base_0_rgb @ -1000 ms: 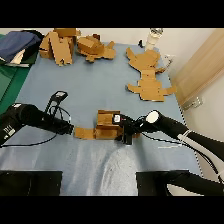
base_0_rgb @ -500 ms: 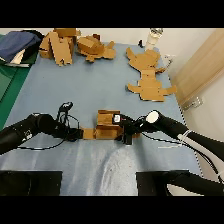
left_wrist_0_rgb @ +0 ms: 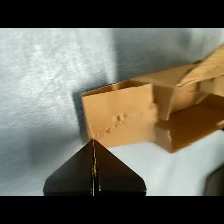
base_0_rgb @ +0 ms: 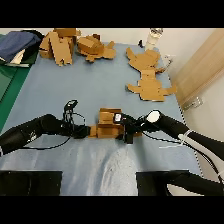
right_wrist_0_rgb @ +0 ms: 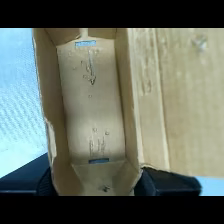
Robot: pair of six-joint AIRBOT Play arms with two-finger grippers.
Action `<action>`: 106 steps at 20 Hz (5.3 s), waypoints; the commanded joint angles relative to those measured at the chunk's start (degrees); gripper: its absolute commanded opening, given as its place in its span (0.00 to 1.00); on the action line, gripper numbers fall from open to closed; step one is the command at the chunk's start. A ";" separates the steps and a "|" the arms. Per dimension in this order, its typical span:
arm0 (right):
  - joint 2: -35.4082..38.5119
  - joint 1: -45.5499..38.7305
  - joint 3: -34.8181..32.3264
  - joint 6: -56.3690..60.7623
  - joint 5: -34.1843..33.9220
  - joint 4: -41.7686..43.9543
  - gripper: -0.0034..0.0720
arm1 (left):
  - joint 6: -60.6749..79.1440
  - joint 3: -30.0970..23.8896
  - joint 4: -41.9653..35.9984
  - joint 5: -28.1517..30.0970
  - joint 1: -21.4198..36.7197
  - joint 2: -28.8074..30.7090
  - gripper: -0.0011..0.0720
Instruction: Fold the box.
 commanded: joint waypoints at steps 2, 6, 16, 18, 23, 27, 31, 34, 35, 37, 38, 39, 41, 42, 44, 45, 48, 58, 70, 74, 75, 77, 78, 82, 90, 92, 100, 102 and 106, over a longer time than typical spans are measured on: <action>0.04 -0.07 -0.02 0.15 0.07 -0.28 0.77 | 2.23 -0.13 -1.81 -0.59 -0.04 2.78 0.03; 0.04 -0.07 -0.02 0.15 0.11 -0.28 0.76 | 2.10 -0.13 -0.66 -1.55 0.15 4.39 0.03; 0.04 -0.07 -0.02 0.17 0.46 -0.26 0.76 | -8.96 -0.20 12.00 -13.27 11.89 5.46 0.03; 0.04 -0.07 -0.02 0.17 0.46 -0.28 0.76 | -8.96 -0.20 11.89 -12.81 10.95 3.10 0.03; 0.04 -0.07 -0.02 0.15 0.44 -0.26 0.76 | -7.02 -0.20 7.56 -9.84 6.91 -2.03 0.03; 0.04 -0.07 -0.02 0.15 0.44 -0.26 0.76 | -5.44 -0.20 4.70 -6.95 4.92 -3.93 0.03; 0.04 -0.07 -0.02 0.15 0.46 -0.26 0.77 | 0.52 -0.07 -1.57 -5.44 4.92 -4.57 0.03; 0.04 -0.07 -0.02 0.17 0.52 -0.28 0.76 | 2.03 0.26 -3.45 -5.44 4.92 -4.57 0.03; 0.04 -0.07 -0.02 0.15 0.61 -0.26 0.76 | 2.03 0.39 -3.65 -5.75 4.92 -4.52 0.03; 0.04 -0.07 -0.02 0.17 0.90 -0.28 0.76 | 2.01 0.46 -3.67 -5.97 4.92 -4.46 0.03; 0.04 -0.07 -0.02 0.17 0.90 -0.28 0.76 | 2.03 0.50 -3.89 -6.10 4.92 -4.46 0.03; 0.04 -0.07 -0.02 0.15 0.92 -0.28 0.77 | 2.08 0.66 -3.85 -6.43 4.92 -4.46 0.03; 0.04 -0.07 -0.02 0.15 0.96 -0.26 0.76 | 3.50 0.94 -3.80 -6.47 4.98 -4.48 0.03; 0.04 -0.07 -0.02 0.15 0.96 -0.26 0.76 | 3.69 0.94 -3.69 -5.53 4.98 -4.48 0.03; 0.04 -0.07 -0.02 0.17 0.94 -0.26 0.77 | 3.69 0.94 -3.67 -3.15 4.96 -4.48 0.03; 0.04 -0.07 -0.02 0.15 0.94 -0.26 0.76 | 3.93 0.98 -3.65 -2.54 4.98 -4.48 0.03; 0.04 -0.07 -0.02 0.15 0.96 -0.26 0.77 | 6.01 2.51 -3.85 -5.55 4.94 -4.46 0.03; 0.04 -0.07 -0.02 0.15 1.14 -0.26 0.76 | 3.26 7.45 1.33 -13.35 7.93 -4.46 0.03; 0.04 -0.07 -0.02 0.17 1.14 -0.26 0.76 | 6.36 7.48 -1.46 -15.15 7.78 -4.46 0.03; 0.04 -0.07 -0.02 0.17 1.14 -0.28 0.77 | 6.56 7.48 -2.23 -15.34 7.78 -4.46 0.03; 0.04 -0.07 -0.02 0.15 1.14 -0.26 0.76 | 7.19 7.48 -3.21 -15.34 7.78 -4.46 0.03; 0.04 -0.07 -0.02 0.17 1.14 -0.26 0.76 | 8.44 7.50 -6.08 -15.26 7.78 -4.46 0.42; 0.04 -0.07 -0.02 0.15 1.14 -0.26 0.76 | 8.44 7.52 -6.84 -15.21 7.78 -4.46 0.41; 0.04 -0.07 -0.02 0.17 1.14 -0.26 0.76 | 8.44 8.44 -7.52 -15.45 7.78 -4.46 0.42; 0.04 -0.07 -0.02 0.15 1.16 -0.26 0.77 | 8.46 10.27 -5.29 -16.59 5.16 -4.61 0.42; 0.04 -0.07 -0.02 0.17 1.18 -0.26 0.76 | 7.34 10.29 -2.97 -15.72 3.19 -5.01 0.56; 0.04 -0.04 -0.02 0.17 1.33 -0.28 0.76 | -14.64 14.73 14.51 -16.50 -2.67 -5.66 0.55; 0.04 -0.04 -0.02 0.15 1.38 -0.26 0.76 | -25.59 17.20 26.32 -16.85 -6.40 -5.66 0.56; 0.04 -0.04 -0.02 0.15 1.40 -0.26 0.77 | -30.67 18.53 32.74 -11.06 -9.86 -5.64 0.55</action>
